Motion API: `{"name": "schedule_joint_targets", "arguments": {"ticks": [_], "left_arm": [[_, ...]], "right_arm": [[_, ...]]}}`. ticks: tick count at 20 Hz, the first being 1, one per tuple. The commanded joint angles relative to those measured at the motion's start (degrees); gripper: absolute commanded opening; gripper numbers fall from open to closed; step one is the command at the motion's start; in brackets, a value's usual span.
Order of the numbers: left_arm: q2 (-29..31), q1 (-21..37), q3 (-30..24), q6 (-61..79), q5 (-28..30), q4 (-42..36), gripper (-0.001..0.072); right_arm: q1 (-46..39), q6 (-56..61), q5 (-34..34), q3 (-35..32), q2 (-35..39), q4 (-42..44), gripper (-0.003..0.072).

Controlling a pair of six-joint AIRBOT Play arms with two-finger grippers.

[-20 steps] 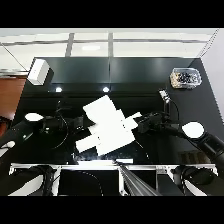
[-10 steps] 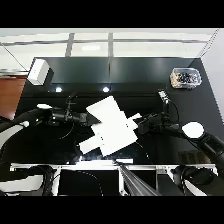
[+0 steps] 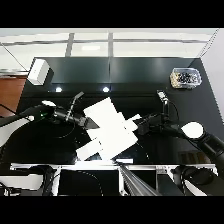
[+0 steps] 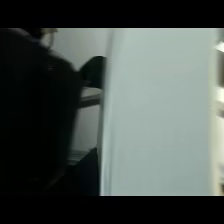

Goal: Fold the box and place the chain.

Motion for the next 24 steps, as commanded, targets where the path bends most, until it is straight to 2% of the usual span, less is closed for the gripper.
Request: {"name": "schedule_joint_targets", "arguments": {"ticks": [1,2,5,7,9,12,14,15,17,18,20,24], "left_arm": [[-0.26,0.00,0.35,2.80,-1.86,0.55,0.0025],[-0.22,-0.04,0.70,2.75,-2.23,0.52,0.0024],[1.51,-2.25,2.56,2.78,-4.24,3.50,0.0020],[4.74,-5.29,4.39,2.75,-0.83,7.89,0.0020],[9.46,-8.26,6.10,3.21,5.90,10.12,0.0020],[18.58,-14.84,6.47,14.38,20.02,12.17,0.0022],[20.22,-18.58,6.45,17.84,28.48,17.35,0.0025],[19.56,-19.71,6.45,17.84,30.91,19.34,0.0026],[17.66,-20.79,6.47,18.21,32.89,20.09,0.0026],[16.55,-20.85,6.47,19.52,33.27,18.03,0.0025],[14.62,-20.85,6.47,25.24,33.27,12.68,0.0025],[11.85,-21.22,6.51,30.51,33.11,12.55,0.0026]], "right_arm": [[-2.62,0.85,1.64,0.28,0.07,-1.36,0.0527],[-4.96,0.85,4.09,0.92,0.07,-2.08,0.0680],[-15.10,0.83,17.79,6.47,0.07,-13.11,0.0680],[-21.66,0.81,26.10,11.21,0.07,-22.45,0.0680],[-26.62,0.72,31.17,14.86,0.07,-29.64,0.0680],[-30.12,-0.13,31.12,16.00,0.07,-35.08,0.0680],[-30.29,-0.13,27.19,16.00,0.07,-37.18,0.0680],[-30.29,-0.07,24.41,16.00,0.07,-36.98,0.0680],[-30.16,-0.42,21.35,16.00,0.07,-33.29,0.0680],[-29.75,-3.23,20.68,16.00,0.07,-31.21,0.0680],[-28.06,-14.45,20.55,15.50,0.07,-27.93,0.0680],[-25.09,-31.52,21.14,12.02,-0.02,-21.44,0.0680]]}}
